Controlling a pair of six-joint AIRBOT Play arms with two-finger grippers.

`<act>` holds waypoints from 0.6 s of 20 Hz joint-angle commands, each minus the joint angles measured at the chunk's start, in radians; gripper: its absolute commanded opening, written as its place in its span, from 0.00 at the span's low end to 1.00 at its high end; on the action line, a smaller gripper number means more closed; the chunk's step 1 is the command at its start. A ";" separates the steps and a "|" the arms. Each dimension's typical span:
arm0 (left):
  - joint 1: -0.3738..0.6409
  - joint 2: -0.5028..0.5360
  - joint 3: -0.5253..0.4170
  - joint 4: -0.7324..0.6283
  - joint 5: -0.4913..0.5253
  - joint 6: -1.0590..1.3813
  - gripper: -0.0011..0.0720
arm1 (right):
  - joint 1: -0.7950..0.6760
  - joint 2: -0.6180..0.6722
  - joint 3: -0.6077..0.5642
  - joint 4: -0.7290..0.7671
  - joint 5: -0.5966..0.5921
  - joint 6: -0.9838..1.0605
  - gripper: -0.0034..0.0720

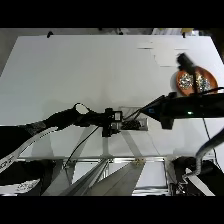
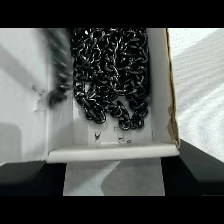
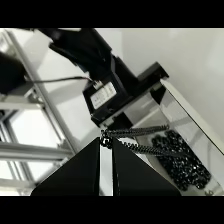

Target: Fold the box and place the chain.

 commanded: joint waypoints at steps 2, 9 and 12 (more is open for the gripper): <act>0.000 0.001 0.000 0.000 0.000 0.000 0.39 | 0.097 -0.131 0.001 -0.101 -0.039 -0.014 0.07; 0.000 0.001 0.000 0.000 0.000 0.000 0.39 | 0.142 -0.296 0.004 -0.101 -0.052 -0.021 0.40; 0.000 0.001 0.000 0.000 0.000 0.000 0.39 | 0.102 -0.316 0.100 -0.104 -0.014 -0.063 0.32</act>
